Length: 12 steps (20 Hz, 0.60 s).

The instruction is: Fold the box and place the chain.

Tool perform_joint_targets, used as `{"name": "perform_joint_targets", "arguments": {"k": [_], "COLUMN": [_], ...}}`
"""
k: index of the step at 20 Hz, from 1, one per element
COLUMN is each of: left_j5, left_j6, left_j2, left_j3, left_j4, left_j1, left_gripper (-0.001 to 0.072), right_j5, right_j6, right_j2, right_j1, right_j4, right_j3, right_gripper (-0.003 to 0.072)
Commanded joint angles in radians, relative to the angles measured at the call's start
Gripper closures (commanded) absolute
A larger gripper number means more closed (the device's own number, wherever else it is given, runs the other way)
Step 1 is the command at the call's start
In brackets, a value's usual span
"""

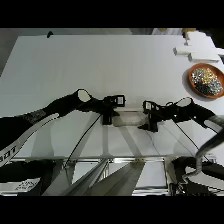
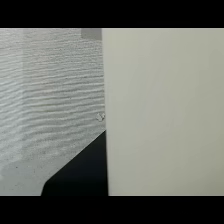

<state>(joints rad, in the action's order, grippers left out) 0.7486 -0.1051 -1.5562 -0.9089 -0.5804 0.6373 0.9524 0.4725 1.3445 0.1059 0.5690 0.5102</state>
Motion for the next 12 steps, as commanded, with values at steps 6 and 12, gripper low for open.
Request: {"name": "perform_joint_targets", "arguments": {"k": [6, 12], "left_j5": [0.0, 0.0], "left_j6": [0.0, 0.0], "left_j2": [-0.001, -0.001], "left_j3": [0.0, 0.001], "left_j4": [0.0, 0.0], "left_j1": [0.0, 0.0], "left_gripper": [0.0696, 0.0696], "right_j5": [-0.002, -0.003], "right_j6": [0.0, 0.039], "right_j2": [0.019, 0.019], "right_j1": [-0.01, -0.026], "right_j4": [-0.027, -0.03], "right_j3": [0.0, 0.0], "right_gripper": [0.0048, 0.0049]}}
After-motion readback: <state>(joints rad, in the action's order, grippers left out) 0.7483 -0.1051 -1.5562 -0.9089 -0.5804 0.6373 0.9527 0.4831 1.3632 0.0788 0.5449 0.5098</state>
